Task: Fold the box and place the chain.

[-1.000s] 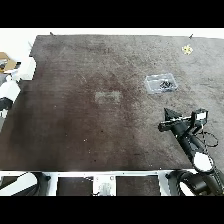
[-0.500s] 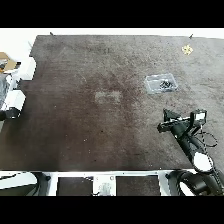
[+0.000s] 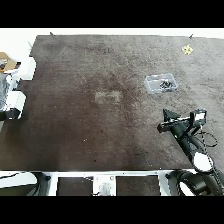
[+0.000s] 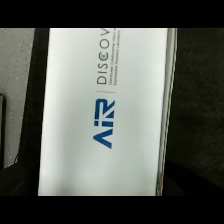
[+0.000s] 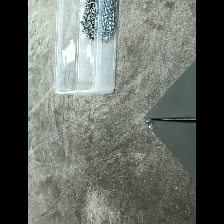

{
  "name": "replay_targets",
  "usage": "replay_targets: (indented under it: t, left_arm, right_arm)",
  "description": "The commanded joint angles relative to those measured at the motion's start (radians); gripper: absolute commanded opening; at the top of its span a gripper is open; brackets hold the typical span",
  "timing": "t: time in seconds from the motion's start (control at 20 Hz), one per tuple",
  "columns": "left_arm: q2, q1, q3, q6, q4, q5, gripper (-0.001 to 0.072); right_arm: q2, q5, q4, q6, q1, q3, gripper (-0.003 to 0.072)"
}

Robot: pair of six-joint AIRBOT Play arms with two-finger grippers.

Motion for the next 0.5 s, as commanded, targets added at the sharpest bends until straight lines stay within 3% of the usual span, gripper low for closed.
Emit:
replay_targets:
  t: [0.0,0.25,0.45]
  left_arm:
    - [0.06,0.001,0.002,0.003,0.0,-0.005,0.0653]
    - [0.242,0.001,0.001,-0.039,-0.01,-0.079,0.0652]
    - [0.371,0.001,0.001,-0.018,-0.217,-0.149,0.0652]
  right_arm:
    - [0.0,0.0,0.0,0.0,0.0,0.0,0.0001]
    - [0.0,0.0,0.0,0.0,0.0,0.0,0.0001]
    - [0.0,-0.003,0.0,0.0,0.0,0.0,0.0001]
